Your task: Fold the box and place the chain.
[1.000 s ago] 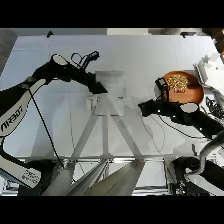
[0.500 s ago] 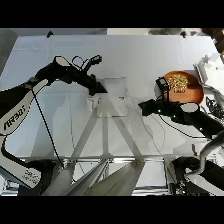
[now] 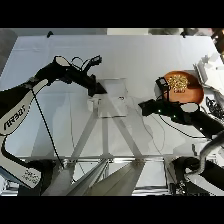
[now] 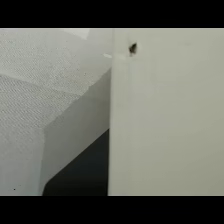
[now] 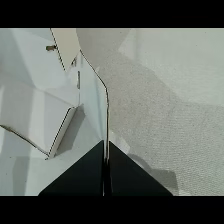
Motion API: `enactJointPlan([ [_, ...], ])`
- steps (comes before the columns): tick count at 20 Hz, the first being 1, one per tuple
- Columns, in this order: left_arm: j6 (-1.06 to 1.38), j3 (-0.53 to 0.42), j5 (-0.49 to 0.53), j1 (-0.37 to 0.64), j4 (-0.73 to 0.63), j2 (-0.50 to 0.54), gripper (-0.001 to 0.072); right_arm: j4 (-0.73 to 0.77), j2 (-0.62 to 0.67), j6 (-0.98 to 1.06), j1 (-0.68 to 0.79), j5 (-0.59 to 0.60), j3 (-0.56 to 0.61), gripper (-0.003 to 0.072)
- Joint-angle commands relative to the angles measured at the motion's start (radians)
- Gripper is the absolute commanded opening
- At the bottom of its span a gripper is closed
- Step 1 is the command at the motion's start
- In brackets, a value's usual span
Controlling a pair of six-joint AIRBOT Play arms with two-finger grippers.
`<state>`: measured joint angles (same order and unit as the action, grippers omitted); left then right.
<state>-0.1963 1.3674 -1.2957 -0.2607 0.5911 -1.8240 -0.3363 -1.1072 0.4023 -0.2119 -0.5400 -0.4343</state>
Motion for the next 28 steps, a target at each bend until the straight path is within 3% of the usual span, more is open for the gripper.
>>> enactJointPlan([
  [1,0.002,0.0,-0.002,-0.001,0.001,-0.001,0.0014,0.0,0.0,0.0,-0.001,-0.001,0.0,0.0008],
  [12,0.002,0.0,-0.002,0.0,0.002,0.002,0.0009,0.004,0.002,0.008,-0.001,-0.032,0.0,0.0035],
  [13,0.002,0.0,-0.003,0.0,0.002,0.005,0.0009,0.003,0.005,0.008,-0.001,-0.032,0.0,0.0163],
  [14,0.002,0.0,-0.003,0.0,0.001,0.01,0.0009,0.004,0.011,0.008,-0.001,-0.03,-0.001,0.0392],
  [15,0.002,0.0,-0.003,0.0,0.003,0.017,0.0008,0.006,0.022,0.008,-0.001,-0.019,-0.002,0.0505],
  [18,0.002,0.0,-0.007,0.0,0.039,0.072,0.0006,0.009,0.105,0.017,-0.001,-0.023,-0.009,0.0507],
  [23,0.002,0.0,-0.097,0.025,0.314,0.291,0.0003,0.007,0.37,0.07,-0.001,-0.002,-0.037,0.0506],
  [26,-0.018,-0.007,-0.273,0.077,0.258,0.392,0.0,-0.009,0.535,0.133,-0.001,0.039,-0.038,0.0505],
  [28,-0.074,-0.068,-0.291,0.086,0.208,0.442,-0.0001,-0.032,0.621,0.133,-0.001,0.054,-0.039,0.0504],
])
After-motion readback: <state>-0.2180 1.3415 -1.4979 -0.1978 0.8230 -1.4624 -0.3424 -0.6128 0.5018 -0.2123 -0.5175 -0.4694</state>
